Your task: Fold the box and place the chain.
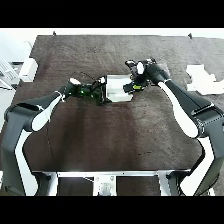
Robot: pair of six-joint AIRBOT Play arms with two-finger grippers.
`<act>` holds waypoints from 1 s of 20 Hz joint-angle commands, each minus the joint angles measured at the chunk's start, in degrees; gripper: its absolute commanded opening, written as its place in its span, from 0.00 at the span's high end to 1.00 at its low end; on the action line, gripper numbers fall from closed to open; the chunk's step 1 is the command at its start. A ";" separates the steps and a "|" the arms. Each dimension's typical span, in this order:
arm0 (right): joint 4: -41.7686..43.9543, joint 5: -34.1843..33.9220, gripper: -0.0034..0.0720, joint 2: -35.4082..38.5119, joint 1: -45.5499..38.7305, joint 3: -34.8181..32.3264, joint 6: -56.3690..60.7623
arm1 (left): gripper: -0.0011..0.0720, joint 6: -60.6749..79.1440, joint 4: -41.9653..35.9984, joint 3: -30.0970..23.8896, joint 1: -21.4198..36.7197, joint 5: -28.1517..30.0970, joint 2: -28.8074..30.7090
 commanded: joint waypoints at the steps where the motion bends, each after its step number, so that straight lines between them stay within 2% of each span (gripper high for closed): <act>1: -2.89 0.85 0.42 -0.20 0.81 0.39 3.48 | 0.35 0.02 0.02 0.00 0.02 0.00 -0.02; 3: -2.84 0.83 0.43 -0.44 1.81 0.39 3.82 | 0.35 0.02 0.02 0.00 0.02 -0.02 -0.02; 6: -2.86 0.83 0.57 -1.46 2.91 0.79 3.98 | 0.35 0.02 0.02 0.00 0.02 0.02 -0.02; 7: -2.80 0.87 0.57 -1.97 3.04 1.18 5.05 | 0.35 0.02 0.02 0.00 0.02 0.00 -0.02; 9: -2.67 1.38 0.71 -2.58 3.23 1.51 5.20 | 0.35 0.02 0.02 0.00 0.02 0.02 -0.02; 10: -2.71 1.70 0.71 -2.64 3.23 1.57 5.22 | 0.35 0.02 0.02 0.00 0.02 0.00 -0.02; 14: -2.71 1.68 0.94 -2.62 3.26 1.75 6.47 | 0.35 0.02 0.02 0.00 0.02 0.02 -0.02; 17: -2.73 1.70 0.94 -2.56 3.23 1.81 6.45 | 0.35 0.02 0.02 0.00 0.02 0.02 -0.02; 19: -2.73 2.01 0.66 -2.54 3.15 2.36 6.45 | 0.35 0.02 0.02 0.00 0.02 0.02 -0.02; 20: -2.73 2.54 0.63 -2.47 3.10 3.04 6.45 | 0.35 0.02 0.02 0.00 0.02 0.02 -0.02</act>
